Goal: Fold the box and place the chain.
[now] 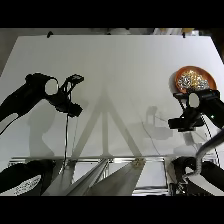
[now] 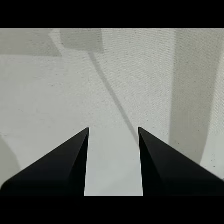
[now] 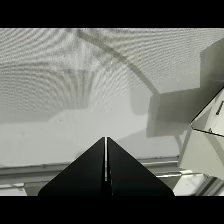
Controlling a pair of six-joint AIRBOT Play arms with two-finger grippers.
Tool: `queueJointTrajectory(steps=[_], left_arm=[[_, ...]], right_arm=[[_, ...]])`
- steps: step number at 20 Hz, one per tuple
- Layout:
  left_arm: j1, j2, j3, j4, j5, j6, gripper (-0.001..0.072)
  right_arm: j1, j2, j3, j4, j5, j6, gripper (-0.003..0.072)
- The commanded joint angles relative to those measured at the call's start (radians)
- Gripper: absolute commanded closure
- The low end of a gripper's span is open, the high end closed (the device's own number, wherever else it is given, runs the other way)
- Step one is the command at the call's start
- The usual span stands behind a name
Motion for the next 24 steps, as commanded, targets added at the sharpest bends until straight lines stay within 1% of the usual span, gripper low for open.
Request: queueJointTrajectory(steps=[1,3,4,6,9,11,12,13,14,16,17,18,19,22,24], left_arm=[[0.000,0.001,0.000,0.000,0.000,0.000,0.0361],[0.000,0.001,0.000,0.000,0.000,0.000,0.0361],[0.000,0.001,0.000,0.000,0.000,0.000,0.0361],[0.000,0.001,0.000,0.000,0.000,0.000,0.0361],[0.000,0.001,0.000,0.000,0.000,0.000,0.0361],[0.000,0.001,0.000,0.000,0.000,0.000,0.0361],[0.000,0.001,0.000,0.000,0.000,0.000,0.0361],[0.000,0.001,0.000,0.000,0.000,0.000,0.0361],[0.000,0.001,0.000,0.000,0.000,0.000,0.0361],[0.000,0.001,0.000,0.000,0.000,0.000,0.0361],[0.000,0.001,0.000,0.000,0.000,0.000,0.0361],[0.000,0.001,0.000,0.000,0.000,0.000,0.0361],[0.000,0.001,0.000,0.000,0.000,0.000,0.0361],[0.000,0.001,0.000,0.000,0.000,0.000,0.0361],[0.000,0.001,0.000,0.000,0.000,0.000,0.0361]], right_arm=[[-0.001,0.000,0.000,-0.008,-0.089,-0.012,0.0668],[-0.001,0.000,0.000,-0.078,-0.200,-0.060,0.0668],[-0.001,0.000,0.000,-0.126,-0.219,-0.058,0.0668],[-0.001,0.001,0.000,-0.271,-0.212,-0.025,0.0668],[-0.026,0.001,0.000,-0.541,-0.184,0.053,0.0668],[-0.096,0.001,0.000,-0.608,-0.189,0.047,0.0667],[-0.141,0.001,0.000,-0.626,-0.189,0.041,0.0594],[-0.196,0.001,0.000,-0.638,-0.193,0.040,0.0373],[-0.255,0.000,0.000,-0.643,-0.201,0.031,0.0185],[-0.389,0.000,0.000,-0.641,-0.221,-0.005,0.0174],[-0.458,-0.002,0.000,-0.641,-0.242,-0.034,0.0191],[-0.516,-0.002,0.000,-0.645,-0.256,-0.080,0.0259],[-0.573,-0.002,0.000,-0.656,-0.270,-0.109,0.0297],[-0.698,-0.006,0.000,-0.666,-0.317,-0.114,0.0297],[-0.735,-0.026,0.000,-0.661,-0.354,-0.145,0.0296]])
